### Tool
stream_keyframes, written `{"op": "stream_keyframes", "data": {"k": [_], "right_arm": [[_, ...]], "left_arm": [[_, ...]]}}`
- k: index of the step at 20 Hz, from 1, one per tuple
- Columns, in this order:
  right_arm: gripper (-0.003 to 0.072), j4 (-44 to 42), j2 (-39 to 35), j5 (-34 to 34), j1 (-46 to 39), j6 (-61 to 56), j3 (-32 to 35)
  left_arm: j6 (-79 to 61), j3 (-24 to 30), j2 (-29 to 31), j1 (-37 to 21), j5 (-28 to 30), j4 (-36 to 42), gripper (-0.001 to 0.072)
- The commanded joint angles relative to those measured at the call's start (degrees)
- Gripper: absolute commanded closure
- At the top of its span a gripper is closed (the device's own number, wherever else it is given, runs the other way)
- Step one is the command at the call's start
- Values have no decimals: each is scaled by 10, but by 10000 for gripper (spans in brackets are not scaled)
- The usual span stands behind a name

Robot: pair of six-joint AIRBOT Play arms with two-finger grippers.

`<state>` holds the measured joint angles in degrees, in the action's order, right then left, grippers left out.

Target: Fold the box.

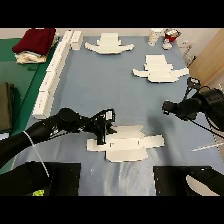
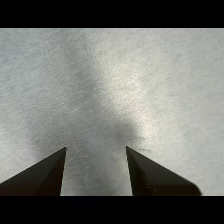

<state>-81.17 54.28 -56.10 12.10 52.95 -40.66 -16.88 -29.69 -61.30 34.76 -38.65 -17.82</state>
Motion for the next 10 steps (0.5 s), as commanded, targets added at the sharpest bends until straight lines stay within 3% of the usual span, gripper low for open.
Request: {"op": "stream_keyframes", "data": {"k": [1,4,5,8,10], "right_arm": [[111,-3,0,0,0,0,-1],[112,-17,0,-1,0,0,-1],[155,-24,0,-2,0,0,-1],[450,-59,0,-15,1,42,-1],[532,-80,0,-28,1,72,-1]], "left_arm": [[0,-2,-16,-3,-18,-2,694],[0,-2,-17,-3,-23,-4,694],[0,-2,-17,-3,-25,-5,693],[0,-2,-17,-3,-47,-6,694],[0,-1,-17,-3,-70,-7,693]]}}
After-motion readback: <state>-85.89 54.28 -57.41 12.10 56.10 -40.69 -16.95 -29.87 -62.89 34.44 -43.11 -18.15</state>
